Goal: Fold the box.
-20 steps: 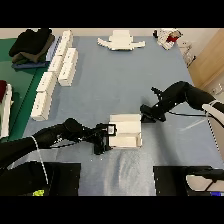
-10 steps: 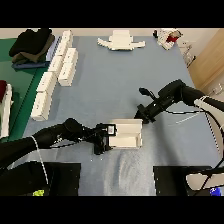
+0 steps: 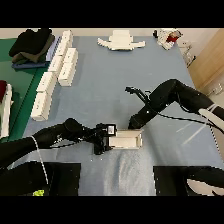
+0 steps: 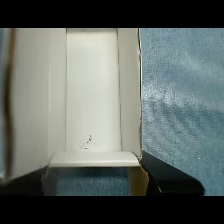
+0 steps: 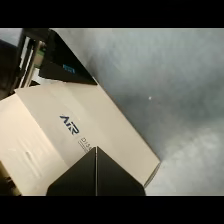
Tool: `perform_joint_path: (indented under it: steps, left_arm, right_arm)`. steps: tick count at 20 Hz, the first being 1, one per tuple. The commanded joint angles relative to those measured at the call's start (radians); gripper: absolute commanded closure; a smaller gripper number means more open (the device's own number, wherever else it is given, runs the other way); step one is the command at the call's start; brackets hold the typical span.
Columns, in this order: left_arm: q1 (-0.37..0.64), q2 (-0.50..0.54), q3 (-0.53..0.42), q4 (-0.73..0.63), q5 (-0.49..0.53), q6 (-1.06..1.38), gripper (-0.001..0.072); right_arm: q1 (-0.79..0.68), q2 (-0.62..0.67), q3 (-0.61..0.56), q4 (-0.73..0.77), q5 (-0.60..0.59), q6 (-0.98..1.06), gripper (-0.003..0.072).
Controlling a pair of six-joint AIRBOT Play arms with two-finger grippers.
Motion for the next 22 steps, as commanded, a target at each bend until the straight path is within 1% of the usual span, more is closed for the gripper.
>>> perform_joint_path:
  steps: [1, 7, 9, 14, 17, 20, 22]
  left_arm:
    - [0.0, 0.0, 0.001, 0.0, 0.001, 0.0, 0.0184]
    - [0.0, 0.0, 0.001, 0.0, 0.001, 0.0, 0.0184]
    - [0.0, 0.0, 0.001, 0.0, 0.001, 0.0, 0.0184]
    - [0.0, 0.0, 0.001, 0.0, 0.001, 0.0, 0.0184]
    - [0.0, 0.0, 0.001, 0.0, 0.001, 0.0, 0.0184]
    - [0.0, 0.0, 0.001, 0.0, 0.001, 0.0, 0.0184]
    - [0.0, 0.0, 0.001, 0.0, 0.001, 0.0, 0.0183]
  right_arm:
    - [0.14, 0.13, -0.043, -0.158, 0.224, -0.012, 0.0681]
    - [0.336, 0.325, -0.309, -0.178, 0.505, -0.011, 0.0682]
    - [0.369, 0.365, -0.368, -0.193, 0.582, -0.011, 0.0681]
    - [0.374, 0.412, -0.377, -0.225, 0.593, -0.012, 0.0681]
    - [0.388, 0.446, -0.375, -0.27, 0.57, -0.013, 0.0681]
    - [0.448, 0.481, -0.376, -0.337, 0.537, -0.013, 0.0681]
    - [0.515, 0.489, -0.379, -0.423, 0.533, -0.013, 0.0681]
